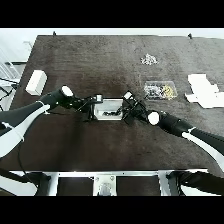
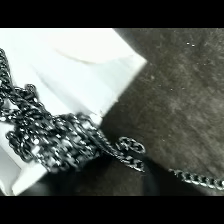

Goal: Fold the box and place the chain.

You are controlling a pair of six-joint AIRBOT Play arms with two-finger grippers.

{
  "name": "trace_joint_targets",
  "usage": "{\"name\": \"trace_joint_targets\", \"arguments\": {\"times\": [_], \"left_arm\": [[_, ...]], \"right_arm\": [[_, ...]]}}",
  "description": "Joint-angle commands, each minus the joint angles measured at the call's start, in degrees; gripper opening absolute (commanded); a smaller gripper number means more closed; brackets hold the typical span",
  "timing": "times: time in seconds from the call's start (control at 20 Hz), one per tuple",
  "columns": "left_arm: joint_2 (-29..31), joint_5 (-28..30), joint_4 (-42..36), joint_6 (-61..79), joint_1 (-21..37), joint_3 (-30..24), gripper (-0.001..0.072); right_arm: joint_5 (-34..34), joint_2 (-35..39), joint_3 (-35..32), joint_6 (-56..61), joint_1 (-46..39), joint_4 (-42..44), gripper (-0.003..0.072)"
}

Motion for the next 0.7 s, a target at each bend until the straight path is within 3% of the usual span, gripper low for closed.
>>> {"name": "trace_joint_targets", "arguments": {"times": [0.0, 0.2, 0.25, 0.35, 0.4, 0.65], "left_arm": [[0.0, -0.1, 0.0, 0.0, 0.0, 0.0, 0.0475], [0.0, -0.1, 0.0, 0.0, 0.0, 0.0, 0.0475], [0.0, 0.0, 0.0, 0.0, 0.0, 0.0, 0.0475], [0.0, 0.0, 0.0, 0.0, 0.0, 0.0, 0.0475], [0.0, 0.0, 0.0, 0.0, 0.0, 0.0, 0.0475], [0.0, 0.0, 0.0, 0.0, 0.0, 0.0, 0.0475]], "right_arm": [[-6.1, -1.4, 0.0, 0.0, 0.2, 0.1, 0.0356], [-9.0, -1.7, 0.0, -0.4, 0.2, -0.1, 0.0339], [-9.0, -1.8, 0.0, -0.6, 0.2, -0.2, 0.0296], [-9.0, -1.8, 0.0, -0.6, 0.3, -0.1, 0.0068], [-9.0, -1.7, 0.0, -0.6, 0.3, -0.1, 0.0010], [-8.5, 4.1, 0.0, -0.5, 0.3, -0.1, 0.0009]]}}
